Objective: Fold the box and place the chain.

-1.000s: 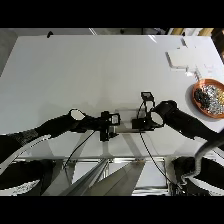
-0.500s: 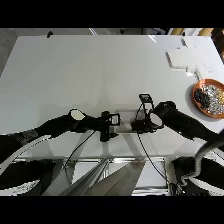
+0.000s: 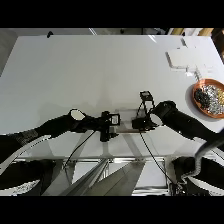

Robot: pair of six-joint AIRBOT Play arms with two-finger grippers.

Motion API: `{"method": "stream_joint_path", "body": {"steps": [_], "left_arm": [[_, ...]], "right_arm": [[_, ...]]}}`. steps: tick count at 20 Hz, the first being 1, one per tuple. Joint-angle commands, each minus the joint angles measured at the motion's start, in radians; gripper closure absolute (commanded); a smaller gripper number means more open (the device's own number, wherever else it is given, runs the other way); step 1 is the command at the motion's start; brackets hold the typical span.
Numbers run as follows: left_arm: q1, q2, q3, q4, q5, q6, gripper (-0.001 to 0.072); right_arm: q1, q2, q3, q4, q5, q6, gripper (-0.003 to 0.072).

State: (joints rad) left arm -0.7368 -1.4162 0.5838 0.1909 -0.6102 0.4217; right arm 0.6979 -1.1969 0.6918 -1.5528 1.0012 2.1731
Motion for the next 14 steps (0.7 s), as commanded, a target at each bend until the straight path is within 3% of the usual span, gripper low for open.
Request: {"method": "stream_joint_path", "body": {"steps": [1,5,7,10,14], "left_arm": [[0.000,0.000,0.000,0.000,0.000,0.000,0.0364],[0.000,0.000,0.000,0.000,0.000,0.000,0.0364],[0.000,0.000,0.000,0.000,0.000,0.000,0.0364],[0.000,0.000,0.000,0.000,0.000,0.000,0.0364],[0.000,0.000,0.000,0.000,0.000,0.000,0.0364]], "right_arm": [[0.000,-0.008,0.001,0.005,-0.013,0.003,0.0485],[0.003,-0.060,0.001,0.024,0.037,0.003,0.0500],[0.013,-0.060,0.001,0.014,0.050,0.000,0.0598],[0.013,-0.060,0.001,0.012,0.058,-0.005,0.0662],[0.013,-0.047,0.001,-0.002,0.053,-0.013,0.0663]]}}
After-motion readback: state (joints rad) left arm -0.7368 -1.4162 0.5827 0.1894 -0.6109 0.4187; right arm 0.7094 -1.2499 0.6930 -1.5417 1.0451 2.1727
